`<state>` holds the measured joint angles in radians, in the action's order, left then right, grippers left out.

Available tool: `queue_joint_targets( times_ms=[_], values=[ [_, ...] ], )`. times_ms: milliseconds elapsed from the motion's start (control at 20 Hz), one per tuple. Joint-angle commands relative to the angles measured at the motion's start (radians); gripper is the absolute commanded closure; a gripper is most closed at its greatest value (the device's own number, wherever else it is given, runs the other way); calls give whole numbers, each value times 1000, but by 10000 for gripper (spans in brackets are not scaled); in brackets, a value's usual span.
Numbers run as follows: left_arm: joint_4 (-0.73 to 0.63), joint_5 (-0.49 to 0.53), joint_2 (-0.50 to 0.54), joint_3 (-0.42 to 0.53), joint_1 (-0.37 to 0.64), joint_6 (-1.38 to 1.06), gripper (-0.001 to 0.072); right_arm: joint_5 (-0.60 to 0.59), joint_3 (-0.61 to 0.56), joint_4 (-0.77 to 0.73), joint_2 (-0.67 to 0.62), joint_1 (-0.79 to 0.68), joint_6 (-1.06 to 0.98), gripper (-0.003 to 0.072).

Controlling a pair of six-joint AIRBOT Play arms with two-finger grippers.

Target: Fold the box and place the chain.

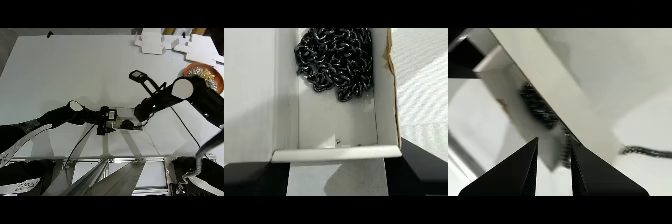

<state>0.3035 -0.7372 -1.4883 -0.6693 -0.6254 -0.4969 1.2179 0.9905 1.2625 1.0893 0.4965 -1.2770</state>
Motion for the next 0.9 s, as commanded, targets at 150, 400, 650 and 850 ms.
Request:
queue_joint_targets(
  times_ms=[150,400,650,850],
  values=[
    [0,0,0,0,0,0,437,-3,41,289,15,-105,-169,465],
    [0,0,0,0,0,0,437,-11,-18,272,111,-311,-245,464],
    [0,0,0,0,0,0,437,-115,-131,204,145,-362,-243,393],
    [0,0,0,0,0,0,437,-188,-166,196,179,-363,-243,289]
  ],
)
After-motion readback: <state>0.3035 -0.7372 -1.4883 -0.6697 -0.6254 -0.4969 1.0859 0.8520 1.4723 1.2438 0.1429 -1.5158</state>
